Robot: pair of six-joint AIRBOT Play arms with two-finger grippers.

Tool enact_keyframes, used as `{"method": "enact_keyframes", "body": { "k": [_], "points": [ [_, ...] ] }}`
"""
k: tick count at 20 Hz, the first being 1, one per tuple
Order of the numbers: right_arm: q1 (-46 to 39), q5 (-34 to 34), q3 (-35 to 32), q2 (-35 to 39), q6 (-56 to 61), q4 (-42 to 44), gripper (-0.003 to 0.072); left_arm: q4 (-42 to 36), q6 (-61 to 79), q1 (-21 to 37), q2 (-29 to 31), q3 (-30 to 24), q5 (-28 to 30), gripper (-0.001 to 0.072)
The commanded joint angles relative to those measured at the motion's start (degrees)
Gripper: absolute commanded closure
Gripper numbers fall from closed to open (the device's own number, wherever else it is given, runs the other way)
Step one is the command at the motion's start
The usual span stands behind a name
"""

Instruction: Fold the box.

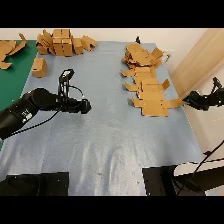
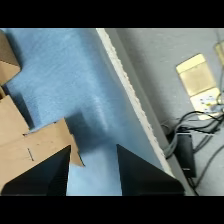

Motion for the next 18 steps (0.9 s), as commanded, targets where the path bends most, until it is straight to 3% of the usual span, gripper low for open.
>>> {"method": "enact_keyframes", "body": {
  "k": [1,6,9,10,12,15,18],
  "points": [
    [0.66,-2.19,0.83,-3.52,-5.20,6.56,0.0205,-0.11,-0.57,0.02,-0.04,-0.02,0.15,0.0303],
    [3.78,-3.39,1.05,-3.78,-5.75,6.45,0.0232,-0.11,-0.55,0.02,-0.04,-0.02,0.07,0.0303],
    [5.42,-5.53,1.03,-4.42,-5.77,5.92,0.0355,-0.09,-0.55,0.02,-0.04,-0.02,-0.04,0.0303],
    [6.10,-7.28,0.96,-4.50,-5.79,5.95,0.0442,-0.09,-0.55,0.02,-0.04,-0.02,-0.24,0.0303],
    [7.82,-11.56,0.92,-4.50,-5.79,6.21,0.0687,-0.09,-0.52,0.04,-0.04,-0.02,0.00,0.0303],
    [11.10,-17.42,0.11,-3.82,-6.01,6.47,0.0690,-0.33,-0.94,1.25,-0.04,-0.02,-0.72,0.0303],
    [13.53,-17.05,-5.81,1.27,-5.42,7.21,0.0691,-1.36,-0.26,4.20,0.00,-0.02,-2.86,0.0303]
  ]
}}
